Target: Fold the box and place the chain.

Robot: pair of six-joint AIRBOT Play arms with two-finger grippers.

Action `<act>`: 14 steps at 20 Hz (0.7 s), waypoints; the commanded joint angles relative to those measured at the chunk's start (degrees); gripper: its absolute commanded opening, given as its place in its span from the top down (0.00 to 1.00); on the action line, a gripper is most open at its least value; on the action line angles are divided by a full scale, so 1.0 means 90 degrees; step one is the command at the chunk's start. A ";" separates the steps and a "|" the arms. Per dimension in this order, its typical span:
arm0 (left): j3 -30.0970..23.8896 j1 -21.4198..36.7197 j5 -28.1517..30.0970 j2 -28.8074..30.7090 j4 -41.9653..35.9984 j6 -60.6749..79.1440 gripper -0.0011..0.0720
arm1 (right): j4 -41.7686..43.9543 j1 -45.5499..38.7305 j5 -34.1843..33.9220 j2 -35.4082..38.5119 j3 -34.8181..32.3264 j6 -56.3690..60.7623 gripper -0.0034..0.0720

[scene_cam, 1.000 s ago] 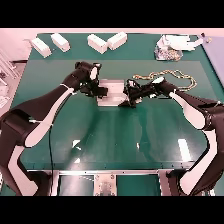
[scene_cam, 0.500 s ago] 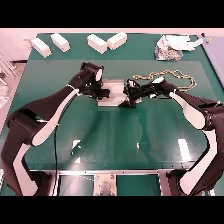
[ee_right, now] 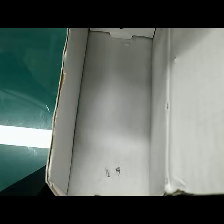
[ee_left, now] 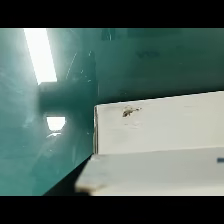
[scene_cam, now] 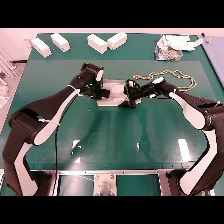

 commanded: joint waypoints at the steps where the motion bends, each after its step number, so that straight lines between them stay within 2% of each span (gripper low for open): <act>1: 0.0002 -0.0005 0.0049 -0.0010 -0.0019 0.0024 0.94 | -0.0005 -0.0005 -0.0005 -0.0002 0.0005 -0.0010 0.30; 3: 0.0024 -0.0005 0.0036 -0.0010 -0.0019 0.0027 0.94 | -0.0005 -0.0005 -0.0005 -0.0002 0.0005 -0.0010 0.30; 4: 0.0070 -0.0005 0.0019 -0.0010 -0.0019 0.0027 0.90 | -0.0005 -0.0005 -0.0005 -0.0002 0.0005 -0.0010 0.30; 5: 0.0143 -0.0002 -0.0039 -0.0007 -0.0022 0.0024 0.60 | -0.0005 -0.0005 -0.0005 -0.0002 0.0005 -0.0010 0.30; 6: 0.0231 0.0002 -0.0148 0.0000 -0.0039 0.0027 0.23 | -0.0005 -0.0005 -0.0005 -0.0002 0.0005 -0.0010 0.30; 7: 0.0289 0.0002 -0.0228 0.0017 -0.0039 0.0027 0.19 | -0.0005 -0.0005 -0.0005 -0.0002 0.0005 -0.0010 0.30; 11: 0.0488 0.0005 -0.0391 0.0080 -0.0163 0.0328 0.18 | -0.0005 -0.0005 -0.0005 -0.0002 0.0005 -0.0010 0.30; 14: 0.0695 0.0168 -0.0789 0.0085 -0.0736 0.0692 0.18 | -0.0005 -0.0005 -0.0007 -0.0002 0.0005 -0.0010 0.30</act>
